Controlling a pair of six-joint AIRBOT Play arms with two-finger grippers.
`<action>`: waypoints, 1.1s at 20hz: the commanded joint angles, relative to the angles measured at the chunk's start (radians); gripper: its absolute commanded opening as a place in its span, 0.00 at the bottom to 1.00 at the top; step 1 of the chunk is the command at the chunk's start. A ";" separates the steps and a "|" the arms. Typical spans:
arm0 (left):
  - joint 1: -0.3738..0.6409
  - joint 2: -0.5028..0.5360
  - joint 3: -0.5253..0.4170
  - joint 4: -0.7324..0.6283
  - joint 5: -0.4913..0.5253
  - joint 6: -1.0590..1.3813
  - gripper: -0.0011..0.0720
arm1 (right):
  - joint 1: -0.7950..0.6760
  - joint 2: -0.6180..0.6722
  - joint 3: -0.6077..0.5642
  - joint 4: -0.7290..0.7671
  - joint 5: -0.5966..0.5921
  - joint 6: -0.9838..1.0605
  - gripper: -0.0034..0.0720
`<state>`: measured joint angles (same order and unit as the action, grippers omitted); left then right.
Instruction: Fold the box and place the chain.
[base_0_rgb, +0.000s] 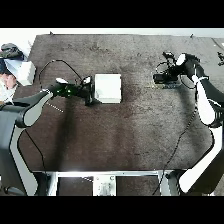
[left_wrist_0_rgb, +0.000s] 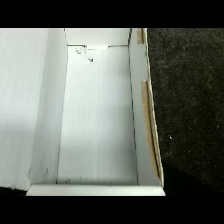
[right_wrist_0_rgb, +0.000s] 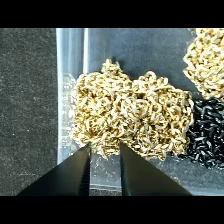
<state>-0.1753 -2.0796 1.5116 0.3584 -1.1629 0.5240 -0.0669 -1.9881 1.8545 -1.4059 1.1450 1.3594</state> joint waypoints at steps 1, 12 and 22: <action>0.000 0.001 0.001 0.000 0.000 0.000 0.58 | 0.000 -0.006 0.000 0.011 -0.008 -0.003 0.30; 0.000 0.001 0.001 0.000 0.000 0.000 0.58 | 0.000 0.039 0.001 0.015 -0.051 -0.006 0.06; 0.000 0.001 0.001 0.000 0.000 0.000 0.58 | 0.000 0.447 0.001 0.016 0.057 -0.033 0.06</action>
